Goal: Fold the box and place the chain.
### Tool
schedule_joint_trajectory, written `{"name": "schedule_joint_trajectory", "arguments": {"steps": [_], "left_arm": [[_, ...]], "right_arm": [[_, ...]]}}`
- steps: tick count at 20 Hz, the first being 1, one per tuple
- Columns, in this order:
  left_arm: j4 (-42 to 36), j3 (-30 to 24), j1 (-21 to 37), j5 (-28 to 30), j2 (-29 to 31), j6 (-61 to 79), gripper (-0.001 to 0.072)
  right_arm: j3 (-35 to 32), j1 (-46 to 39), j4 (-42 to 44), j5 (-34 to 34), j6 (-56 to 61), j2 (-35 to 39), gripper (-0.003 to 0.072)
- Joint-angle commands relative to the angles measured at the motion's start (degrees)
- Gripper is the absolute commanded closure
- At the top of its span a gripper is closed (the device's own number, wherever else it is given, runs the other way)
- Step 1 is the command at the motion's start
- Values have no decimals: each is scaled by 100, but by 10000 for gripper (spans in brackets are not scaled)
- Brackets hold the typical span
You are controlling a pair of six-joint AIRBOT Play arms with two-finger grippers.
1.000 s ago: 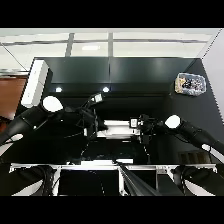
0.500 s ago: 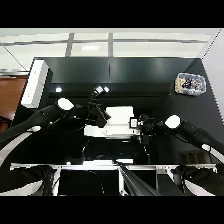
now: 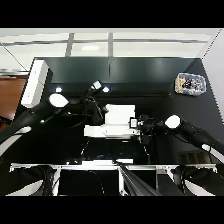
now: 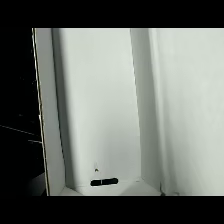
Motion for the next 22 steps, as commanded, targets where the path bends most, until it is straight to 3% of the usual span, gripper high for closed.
{"name": "schedule_joint_trajectory", "arguments": {"steps": [1, 5, 6, 7, 8, 12, 17, 20, 21, 22], "left_arm": [[293, -170, 485, -621, 815, -13, 684], [-328, -1045, 859, -1217, 1147, 584, 678], [-229, -1246, 761, -1362, 1102, 1174, 539], [-160, -1403, 640, -1255, 1064, 1757, 221], [-127, -1530, 518, -933, 1016, 2297, 1], [629, -1532, -4, 199, 610, 2612, 1], [293, -1366, -461, 201, 101, 2573, 41], [-168, -1366, -525, 94, 98, 2575, 232], [-247, -1366, -525, 63, 98, 2577, 256], [-254, -1366, -525, 96, 98, 2577, 347]], "right_arm": [[7, -2, 2, -7, 2, 4, 212], [7, -2, 4, -9, 4, 4, 211], [7, -2, 4, -7, 4, 4, 211], [7, -2, 4, -7, 4, 4, 211], [7, -2, 4, -7, 4, 4, 212], [7, -2, 4, -7, 20, 4, 211], [7, -2, 4, -7, 20, 4, 212], [7, -2, 4, -7, 22, 4, 212], [7, -2, 4, -7, 22, 4, 211], [7, -2, 4, -7, 22, 4, 211]]}}
